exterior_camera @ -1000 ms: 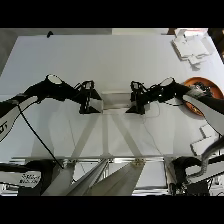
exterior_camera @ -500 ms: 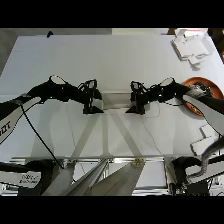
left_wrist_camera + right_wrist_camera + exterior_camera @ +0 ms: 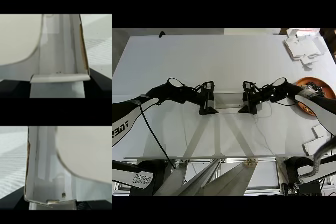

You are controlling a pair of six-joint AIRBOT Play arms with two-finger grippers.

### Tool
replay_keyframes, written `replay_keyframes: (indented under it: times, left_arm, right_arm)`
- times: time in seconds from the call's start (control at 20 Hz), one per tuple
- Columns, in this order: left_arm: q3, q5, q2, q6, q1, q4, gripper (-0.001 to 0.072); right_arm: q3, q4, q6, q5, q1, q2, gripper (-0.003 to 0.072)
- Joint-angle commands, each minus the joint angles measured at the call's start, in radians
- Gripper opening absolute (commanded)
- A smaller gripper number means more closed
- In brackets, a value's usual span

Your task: Fold the box and place the chain.

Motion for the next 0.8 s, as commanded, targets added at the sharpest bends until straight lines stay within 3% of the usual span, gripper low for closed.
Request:
replay_keyframes:
  times: [0.0, 0.1, 0.15, 0.75]
  left_arm:
    - [0.0, 0.051, -0.014, -0.024, -0.01, -0.026, 0.0567]
    - [0.0, 0.036, -0.013, -0.023, -0.011, -0.051, 0.0314]
    - [0.0, 0.029, -0.014, -0.023, -0.011, -0.051, 0.0243]
    - [0.0, 0.005, -0.013, -0.023, -0.01, -0.051, 0.0258]
  right_arm:
    - [0.0, -0.001, -0.001, 0.003, 0.001, 0.0, 0.0444]
    - [0.0, -0.001, 0.0, 0.003, 0.001, 0.0, 0.0444]
    - [0.0, -0.001, 0.0, 0.003, 0.001, 0.0, 0.0444]
    - [0.0, -0.001, 0.0, 0.003, 0.001, 0.0, 0.0444]
